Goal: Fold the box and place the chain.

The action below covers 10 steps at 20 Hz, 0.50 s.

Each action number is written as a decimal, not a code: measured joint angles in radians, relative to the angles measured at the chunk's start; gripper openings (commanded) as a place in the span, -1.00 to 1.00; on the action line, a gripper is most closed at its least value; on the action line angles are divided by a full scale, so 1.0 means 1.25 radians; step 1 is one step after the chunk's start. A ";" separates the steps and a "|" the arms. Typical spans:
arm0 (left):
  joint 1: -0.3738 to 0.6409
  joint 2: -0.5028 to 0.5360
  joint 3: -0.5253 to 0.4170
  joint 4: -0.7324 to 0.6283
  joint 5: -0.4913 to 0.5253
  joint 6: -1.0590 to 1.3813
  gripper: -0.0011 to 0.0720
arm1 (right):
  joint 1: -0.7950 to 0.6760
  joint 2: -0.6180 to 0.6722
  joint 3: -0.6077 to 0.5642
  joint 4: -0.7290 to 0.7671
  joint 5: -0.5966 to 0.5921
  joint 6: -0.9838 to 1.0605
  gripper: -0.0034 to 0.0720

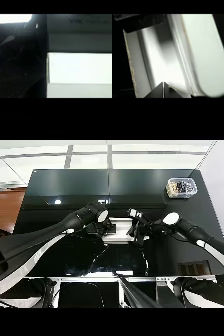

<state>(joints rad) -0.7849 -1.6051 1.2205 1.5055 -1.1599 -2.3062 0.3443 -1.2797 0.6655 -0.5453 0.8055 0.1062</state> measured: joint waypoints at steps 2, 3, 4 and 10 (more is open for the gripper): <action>0.000 0.000 0.000 0.000 0.000 0.000 -0.90 | -0.038 0.027 0.026 -0.060 0.048 0.176 -0.87; 0.000 0.000 0.000 0.000 0.000 0.000 -0.90 | -0.067 0.045 0.045 -0.096 0.085 0.276 -0.87; 0.000 0.000 0.000 0.000 0.000 0.000 -0.90 | -0.108 0.064 0.064 -0.146 0.129 0.388 -0.87; 0.000 0.000 0.000 0.000 -0.009 0.002 -0.90 | -0.392 0.095 0.041 -0.296 0.208 0.847 -0.87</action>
